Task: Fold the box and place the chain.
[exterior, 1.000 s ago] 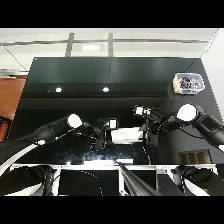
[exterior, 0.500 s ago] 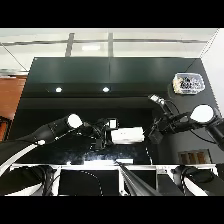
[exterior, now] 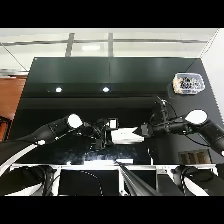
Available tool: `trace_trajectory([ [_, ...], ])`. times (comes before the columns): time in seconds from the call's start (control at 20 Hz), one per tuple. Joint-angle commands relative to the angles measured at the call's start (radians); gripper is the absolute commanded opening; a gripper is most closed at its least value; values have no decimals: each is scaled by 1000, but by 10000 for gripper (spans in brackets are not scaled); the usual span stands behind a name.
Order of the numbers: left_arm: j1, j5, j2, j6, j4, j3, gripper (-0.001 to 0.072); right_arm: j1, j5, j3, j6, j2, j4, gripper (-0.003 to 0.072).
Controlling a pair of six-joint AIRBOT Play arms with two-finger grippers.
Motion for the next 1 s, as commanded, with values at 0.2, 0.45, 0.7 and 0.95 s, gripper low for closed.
trace_trajectory([
  [0.2, 0, 0, -1, 0, 0, 0, 345, 62, -47, -6, 39, -89, -31, 5],
  [0.45, 0, 0, -1, 0, 0, 0, 344, 93, -118, -6, 63, -90, -69, 4],
  [0.7, 0, 0, -1, 0, 0, 0, 345, 93, -119, -6, 62, -90, -69, 5],
  [0.95, 0, 0, -1, 0, -2, 0, 344, 90, -95, 3, 59, -86, -51, 5],
])
